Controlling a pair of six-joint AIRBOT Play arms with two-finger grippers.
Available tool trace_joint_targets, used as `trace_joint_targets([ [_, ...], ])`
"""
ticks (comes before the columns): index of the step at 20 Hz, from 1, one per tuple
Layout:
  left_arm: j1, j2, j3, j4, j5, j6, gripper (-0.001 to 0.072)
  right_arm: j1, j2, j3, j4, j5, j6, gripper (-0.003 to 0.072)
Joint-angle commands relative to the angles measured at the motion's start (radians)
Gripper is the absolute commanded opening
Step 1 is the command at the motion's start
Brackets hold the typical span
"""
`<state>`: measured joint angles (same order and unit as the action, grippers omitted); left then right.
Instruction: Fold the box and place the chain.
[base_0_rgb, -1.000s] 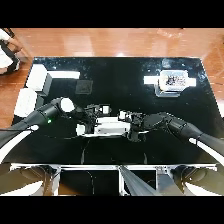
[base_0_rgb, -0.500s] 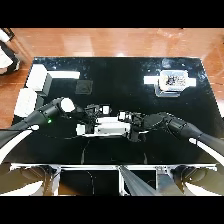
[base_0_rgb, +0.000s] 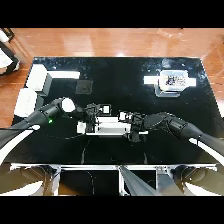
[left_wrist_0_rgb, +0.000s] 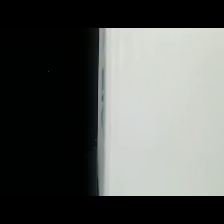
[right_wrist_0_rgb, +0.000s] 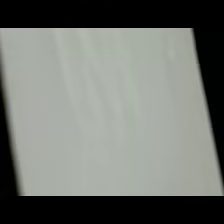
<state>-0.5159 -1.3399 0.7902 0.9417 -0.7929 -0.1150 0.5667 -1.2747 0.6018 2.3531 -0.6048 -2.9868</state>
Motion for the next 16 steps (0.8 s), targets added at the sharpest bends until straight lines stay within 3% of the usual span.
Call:
trace_joint_targets([
  [1, 0.0, -0.003, 0.001, 0.0, 0.004, 0.0, 0.0022, 0.0, 0.0, 0.0, 0.002, 0.005, 0.0, 0.0713],
  [11, 0.0, -0.003, 0.001, 0.0, 0.005, -0.001, 0.0022, 0.001, 0.0, 0.0, 0.002, 0.006, 0.0, 0.0712],
  [12, 0.0, -0.003, 0.001, 0.0, 0.005, 0.0, 0.0022, 0.001, 0.0, -0.001, 0.002, 0.005, 0.0, 0.0623],
  [13, 0.0, -0.003, 0.001, 0.0, 0.005, -0.001, 0.0022, 0.001, 0.0, -0.001, 0.002, 0.003, 0.0, 0.0461],
  [15, 0.0, -0.003, 0.001, 0.0, 0.005, 0.0, 0.0022, 0.001, 0.0, -0.001, 0.002, 0.002, 0.0, 0.0436],
  [16, 0.0, -0.003, 0.001, 0.0, 0.005, -0.001, 0.0022, 0.001, 0.0, -0.001, 0.002, 0.002, 0.0, 0.0373],
])
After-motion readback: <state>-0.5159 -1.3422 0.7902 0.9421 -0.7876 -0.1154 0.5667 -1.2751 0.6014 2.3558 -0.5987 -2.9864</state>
